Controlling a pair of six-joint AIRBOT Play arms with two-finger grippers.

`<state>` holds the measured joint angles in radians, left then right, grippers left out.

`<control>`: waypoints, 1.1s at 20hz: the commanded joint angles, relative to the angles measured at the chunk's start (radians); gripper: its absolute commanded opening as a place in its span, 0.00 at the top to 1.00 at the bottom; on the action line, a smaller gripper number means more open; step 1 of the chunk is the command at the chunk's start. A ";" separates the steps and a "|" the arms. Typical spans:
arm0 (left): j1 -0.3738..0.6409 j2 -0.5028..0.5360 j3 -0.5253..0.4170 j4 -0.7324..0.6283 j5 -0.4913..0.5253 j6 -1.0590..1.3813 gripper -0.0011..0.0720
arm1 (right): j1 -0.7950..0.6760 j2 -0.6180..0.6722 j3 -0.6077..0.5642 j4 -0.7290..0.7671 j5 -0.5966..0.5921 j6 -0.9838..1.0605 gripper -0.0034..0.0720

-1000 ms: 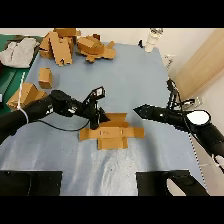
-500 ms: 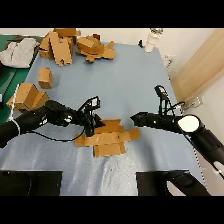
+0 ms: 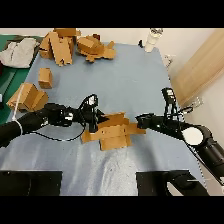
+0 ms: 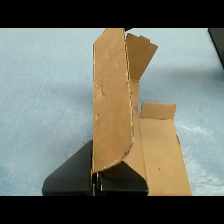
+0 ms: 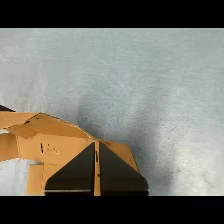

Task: Fold the box.

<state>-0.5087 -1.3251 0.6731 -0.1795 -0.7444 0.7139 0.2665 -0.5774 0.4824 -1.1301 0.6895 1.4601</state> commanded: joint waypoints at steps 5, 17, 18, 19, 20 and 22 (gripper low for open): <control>0.003 -0.065 0.000 0.073 -0.076 0.039 0.97 | 0.003 0.009 -0.002 0.001 -0.009 0.025 0.90; 0.003 -0.065 0.000 0.139 -0.079 -0.008 0.97 | 0.003 0.009 -0.002 0.001 -0.022 0.024 0.90; 0.003 -0.065 0.000 0.139 -0.078 -0.007 0.97 | 0.003 0.009 -0.002 0.010 -0.021 0.024 0.90; 0.003 -0.065 0.000 0.138 -0.079 -0.007 0.97 | 0.003 0.009 -0.002 0.026 -0.025 0.028 0.90; 0.003 -0.065 0.000 0.138 -0.078 -0.008 0.97 | 0.003 0.007 -0.002 0.044 -0.026 0.050 0.90; 0.004 -0.065 0.000 0.139 -0.078 -0.007 0.97 | 0.002 -0.007 -0.002 0.046 -0.056 0.101 0.90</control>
